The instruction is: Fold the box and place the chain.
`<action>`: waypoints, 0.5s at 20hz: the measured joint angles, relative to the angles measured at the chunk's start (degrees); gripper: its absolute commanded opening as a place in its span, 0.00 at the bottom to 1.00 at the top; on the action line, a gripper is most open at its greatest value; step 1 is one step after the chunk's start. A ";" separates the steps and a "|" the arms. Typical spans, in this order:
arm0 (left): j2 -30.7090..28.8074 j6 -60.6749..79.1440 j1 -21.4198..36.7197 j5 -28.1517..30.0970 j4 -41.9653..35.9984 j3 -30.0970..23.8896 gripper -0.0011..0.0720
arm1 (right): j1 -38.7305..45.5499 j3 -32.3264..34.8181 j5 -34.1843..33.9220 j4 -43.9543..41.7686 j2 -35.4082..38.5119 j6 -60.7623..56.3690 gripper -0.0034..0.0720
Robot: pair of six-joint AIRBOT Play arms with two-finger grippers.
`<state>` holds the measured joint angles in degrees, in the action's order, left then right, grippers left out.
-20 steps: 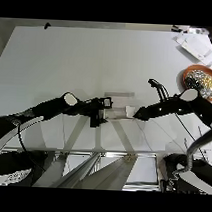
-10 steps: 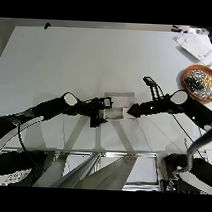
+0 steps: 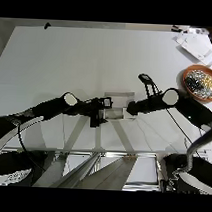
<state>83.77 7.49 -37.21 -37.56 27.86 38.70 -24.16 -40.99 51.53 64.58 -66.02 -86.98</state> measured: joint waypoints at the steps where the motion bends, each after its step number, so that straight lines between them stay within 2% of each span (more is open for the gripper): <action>1: 0.00 0.00 0.00 0.02 0.02 0.00 0.44 | -0.79 -0.68 0.63 1.99 -0.42 -2.12 0.65; 10: 0.00 -0.13 0.00 0.00 -0.04 0.00 0.44 | -8.39 -6.99 3.61 9.31 -7.78 -12.57 0.65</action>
<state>83.77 7.35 -37.21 -37.56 27.81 38.70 -32.56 -47.99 55.13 73.89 -73.80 -99.55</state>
